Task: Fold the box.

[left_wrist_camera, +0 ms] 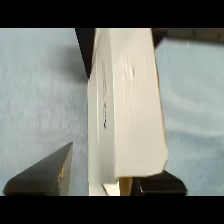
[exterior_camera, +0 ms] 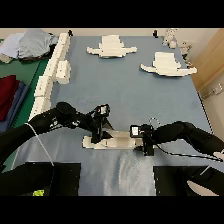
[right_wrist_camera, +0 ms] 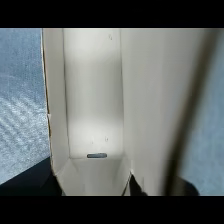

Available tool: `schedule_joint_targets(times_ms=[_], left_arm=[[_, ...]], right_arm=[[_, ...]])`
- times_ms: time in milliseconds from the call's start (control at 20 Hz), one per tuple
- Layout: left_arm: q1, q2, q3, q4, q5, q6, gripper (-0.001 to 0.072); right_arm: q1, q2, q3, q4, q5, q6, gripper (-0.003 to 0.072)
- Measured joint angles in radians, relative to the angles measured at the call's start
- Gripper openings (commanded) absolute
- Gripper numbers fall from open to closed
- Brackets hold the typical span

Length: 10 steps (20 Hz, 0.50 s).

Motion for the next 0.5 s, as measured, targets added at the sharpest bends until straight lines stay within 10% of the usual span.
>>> schedule_joint_targets(times_ms=[150, 350, 500], left_arm=[[0.004, 0.006, 0.0, 0.004, 0.024, -0.059, 0.0595], [0.058, 0.097, 0.008, 0.119, 0.014, -0.282, 0.0576], [0.13, 0.233, 0.012, 0.284, -0.061, -0.56, 0.0012]], right_arm=[[0.0, 0.0, 0.0, 0.002, 0.0, 0.0, 0.0483], [0.0, 0.0, 0.0, 0.003, 0.0, 0.0, 0.0483], [0.0, 0.0, 0.0, 0.005, 0.0, 0.0, 0.0483]])
